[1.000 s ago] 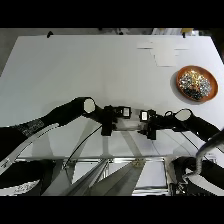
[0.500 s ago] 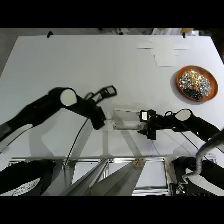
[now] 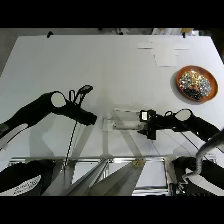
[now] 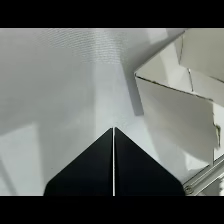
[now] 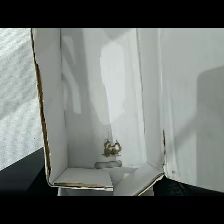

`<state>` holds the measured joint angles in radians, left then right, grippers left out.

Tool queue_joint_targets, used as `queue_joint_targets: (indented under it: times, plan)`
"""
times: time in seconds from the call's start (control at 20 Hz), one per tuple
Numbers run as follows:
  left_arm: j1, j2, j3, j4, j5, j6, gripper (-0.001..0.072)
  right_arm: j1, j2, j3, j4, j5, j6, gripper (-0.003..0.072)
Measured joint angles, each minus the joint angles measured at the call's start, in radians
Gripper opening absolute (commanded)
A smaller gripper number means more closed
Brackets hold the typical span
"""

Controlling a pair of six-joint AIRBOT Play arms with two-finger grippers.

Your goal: Fold the box and place the chain.

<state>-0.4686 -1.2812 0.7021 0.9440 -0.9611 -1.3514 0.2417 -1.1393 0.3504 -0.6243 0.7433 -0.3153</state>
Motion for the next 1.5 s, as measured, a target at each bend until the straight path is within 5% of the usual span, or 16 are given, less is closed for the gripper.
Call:
queue_joint_targets:
  times: [0.4,0.7,0.8,0.85,1.2,1.25,1.5]
  plan:
    - [-0.054,-0.078,-0.031,-0.186,0.115,-0.013,0.0001,0.0,0.0,0.0,0.0,0.0,0.0,0.043]
    - [-0.062,-0.017,-0.032,-0.266,0.131,0.033,0.0042,0.0,0.0,0.0,0.0,0.0,0.0,0.043]
    - [-0.064,0.008,-0.032,-0.288,0.13,0.043,0.0217,0.0,0.0,0.0,0.0,0.0,0.0,0.043]
    - [-0.068,0.016,-0.032,-0.298,0.129,0.05,0.0238,0.0,0.0,0.0,0.0,0.0,0.0,0.043]
    - [-0.113,0.032,-0.031,-0.357,0.147,0.069,0.0244,0.0,0.0,0.0,0.0,0.0,0.0,0.043]
    - [-0.119,0.029,-0.03,-0.36,0.15,0.069,0.0304,0.0,0.0,0.0,0.0,0.0,0.0,0.043]
    - [-0.163,-0.002,-0.019,-0.366,0.172,0.069,0.0345,0.0,0.0,0.0,0.0,0.0,0.0,0.043]
